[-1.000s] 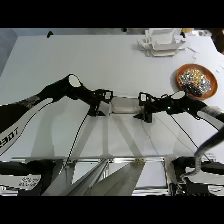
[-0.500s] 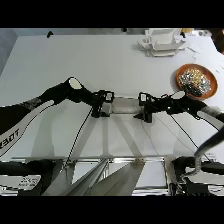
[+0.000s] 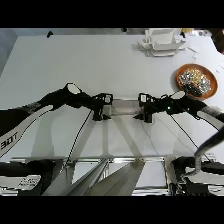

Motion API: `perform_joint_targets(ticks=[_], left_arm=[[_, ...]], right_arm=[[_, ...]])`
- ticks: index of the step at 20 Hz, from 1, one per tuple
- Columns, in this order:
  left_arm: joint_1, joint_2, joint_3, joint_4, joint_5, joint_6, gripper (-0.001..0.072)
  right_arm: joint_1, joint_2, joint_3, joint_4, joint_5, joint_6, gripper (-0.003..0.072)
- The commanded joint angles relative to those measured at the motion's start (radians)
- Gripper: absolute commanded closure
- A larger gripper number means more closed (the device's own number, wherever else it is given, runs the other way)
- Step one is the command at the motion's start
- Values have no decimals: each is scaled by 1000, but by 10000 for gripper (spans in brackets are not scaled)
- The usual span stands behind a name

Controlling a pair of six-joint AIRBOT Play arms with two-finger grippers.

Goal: Fold the box and place the chain.

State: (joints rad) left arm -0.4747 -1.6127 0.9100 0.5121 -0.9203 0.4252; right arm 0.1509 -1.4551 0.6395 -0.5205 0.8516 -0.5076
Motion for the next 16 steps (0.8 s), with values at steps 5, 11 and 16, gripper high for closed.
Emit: perform_joint_targets(ticks=[5,11,16], left_arm=[[-1,-24,-11,-48,11,-6,87],[0,-23,-11,-48,-3,-6,459],[0,-23,-11,-48,-3,-6,459]], right_arm=[[-1,1,0,2,-3,2,280],[0,1,0,2,-3,2,280],[0,1,0,2,-3,2,280]])
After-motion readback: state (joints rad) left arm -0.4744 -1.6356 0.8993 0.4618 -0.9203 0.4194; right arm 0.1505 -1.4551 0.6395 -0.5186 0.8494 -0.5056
